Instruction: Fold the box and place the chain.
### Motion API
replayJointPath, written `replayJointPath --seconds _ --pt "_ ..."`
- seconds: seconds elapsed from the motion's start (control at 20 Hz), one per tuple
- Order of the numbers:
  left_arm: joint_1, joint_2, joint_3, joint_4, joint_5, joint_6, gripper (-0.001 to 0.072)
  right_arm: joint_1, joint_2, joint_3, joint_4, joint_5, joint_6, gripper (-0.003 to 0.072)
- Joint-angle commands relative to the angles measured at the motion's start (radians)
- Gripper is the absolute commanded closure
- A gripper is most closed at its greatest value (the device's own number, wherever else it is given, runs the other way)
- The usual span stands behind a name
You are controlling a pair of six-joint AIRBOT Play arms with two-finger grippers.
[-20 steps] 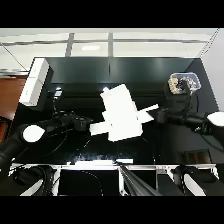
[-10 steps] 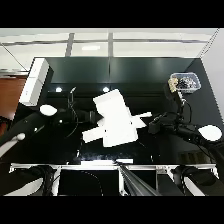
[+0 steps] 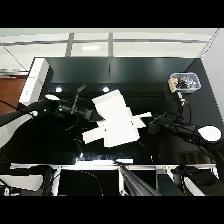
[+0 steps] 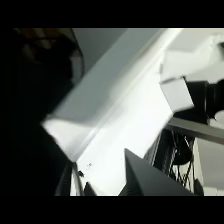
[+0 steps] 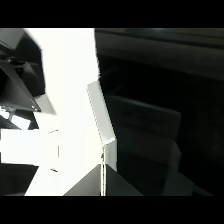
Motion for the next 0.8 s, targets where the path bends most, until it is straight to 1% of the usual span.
replayJointPath --seconds 0.0,0.1,0.2,0.35,0.55,0.75 --pt "0.002 -0.049 0.047 0.004 -0.062 0.115 0.0367 0.001 0.0 0.0 -0.01 0.0 0.021 0.0674" --pt "-0.001 -0.069 0.068 0.003 -0.082 0.129 0.0366 0.001 0.0 0.0 -0.034 0.001 0.049 0.0674" --pt "-0.002 -0.077 0.079 -0.003 -0.082 0.141 0.0366 0.001 0.0 0.0 -0.038 0.001 0.056 0.0675" --pt "-0.01 -0.077 0.082 -0.011 -0.081 0.166 0.0366 0.001 0.0 0.0 -0.041 0.0 0.067 0.0675" --pt "-0.051 -0.077 0.082 -0.009 -0.072 0.206 0.036 0.001 0.0 0.0 -0.044 0.0 0.082 0.0674" --pt "-0.059 -0.077 0.082 -0.002 -0.077 0.212 0.0365 0.001 0.0 0.0 -0.044 0.0 0.086 0.0675"
